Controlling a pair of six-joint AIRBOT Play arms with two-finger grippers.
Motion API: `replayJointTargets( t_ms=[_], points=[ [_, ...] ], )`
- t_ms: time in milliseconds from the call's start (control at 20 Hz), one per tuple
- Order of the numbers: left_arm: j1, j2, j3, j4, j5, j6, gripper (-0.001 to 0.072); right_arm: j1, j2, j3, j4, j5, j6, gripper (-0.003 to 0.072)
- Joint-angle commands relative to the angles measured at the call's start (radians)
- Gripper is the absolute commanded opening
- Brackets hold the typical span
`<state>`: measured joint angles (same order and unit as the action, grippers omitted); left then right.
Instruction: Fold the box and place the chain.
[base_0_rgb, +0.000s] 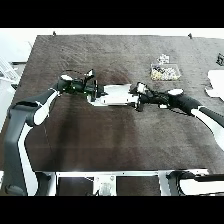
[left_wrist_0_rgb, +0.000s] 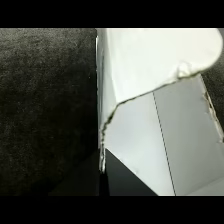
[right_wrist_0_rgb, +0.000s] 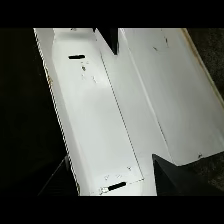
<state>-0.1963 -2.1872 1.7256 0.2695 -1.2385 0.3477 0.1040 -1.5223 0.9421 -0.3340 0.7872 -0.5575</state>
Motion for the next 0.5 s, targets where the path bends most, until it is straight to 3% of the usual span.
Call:
replayJointTargets(
  t_ms=[0, 450],
  points=[
    [-0.001, 0.0, 0.0, 0.0, 0.0, 0.0, 0.002, -0.02, -0.037, 0.061, -0.05, 0.065, 0.084, 0.063],
    [-0.001, 0.0, 0.0, 0.0, 0.0, 0.0, 0.002, -0.067, -0.081, 0.1, -0.124, 0.095, 0.117, 0.063]
  ],
)
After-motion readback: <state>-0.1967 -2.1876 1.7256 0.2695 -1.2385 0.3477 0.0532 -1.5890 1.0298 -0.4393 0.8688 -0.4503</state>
